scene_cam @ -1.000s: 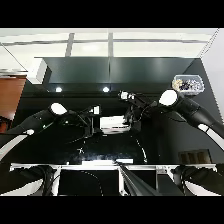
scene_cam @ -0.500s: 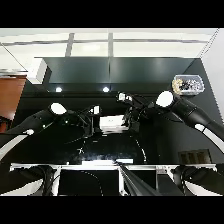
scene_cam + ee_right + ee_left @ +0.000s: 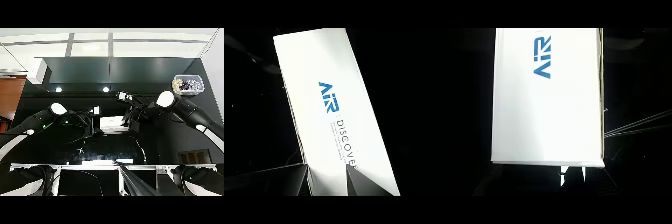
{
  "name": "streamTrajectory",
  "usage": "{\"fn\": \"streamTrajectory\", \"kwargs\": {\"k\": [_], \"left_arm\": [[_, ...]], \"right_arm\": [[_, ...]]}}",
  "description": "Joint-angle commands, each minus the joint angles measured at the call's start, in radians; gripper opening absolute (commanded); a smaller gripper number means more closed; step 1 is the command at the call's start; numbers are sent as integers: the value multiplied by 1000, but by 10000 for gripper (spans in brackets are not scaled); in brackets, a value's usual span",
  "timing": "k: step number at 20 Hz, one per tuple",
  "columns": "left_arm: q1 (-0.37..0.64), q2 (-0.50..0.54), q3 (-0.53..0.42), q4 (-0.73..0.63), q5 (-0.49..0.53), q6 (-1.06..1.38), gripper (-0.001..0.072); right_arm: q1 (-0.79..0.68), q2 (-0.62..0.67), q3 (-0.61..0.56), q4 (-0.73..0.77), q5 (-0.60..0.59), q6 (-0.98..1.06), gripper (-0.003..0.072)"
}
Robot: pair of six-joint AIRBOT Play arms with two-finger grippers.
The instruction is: Fold the box and place the chain.
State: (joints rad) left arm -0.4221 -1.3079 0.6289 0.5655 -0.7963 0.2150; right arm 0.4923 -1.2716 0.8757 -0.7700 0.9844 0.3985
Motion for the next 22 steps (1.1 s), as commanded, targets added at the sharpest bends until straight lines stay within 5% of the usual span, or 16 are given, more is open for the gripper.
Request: {"fn": "streamTrajectory", "kwargs": {"k": [1,8,12,13,15,22], "left_arm": [[0,1,0,0,3,-2,399],[0,1,0,0,3,-2,399],[0,1,0,0,4,-1,399],[0,1,0,0,4,-1,400],[0,1,0,0,4,-1,400],[0,1,0,0,4,-1,400]], "right_arm": [[8,-16,-1,-10,18,17,285],[8,-6,10,-9,41,37,285],[-12,61,34,12,155,243,285],[-26,68,34,18,191,312,264],[-57,63,22,13,227,467,9],[-124,-114,-38,373,141,525,8]]}}
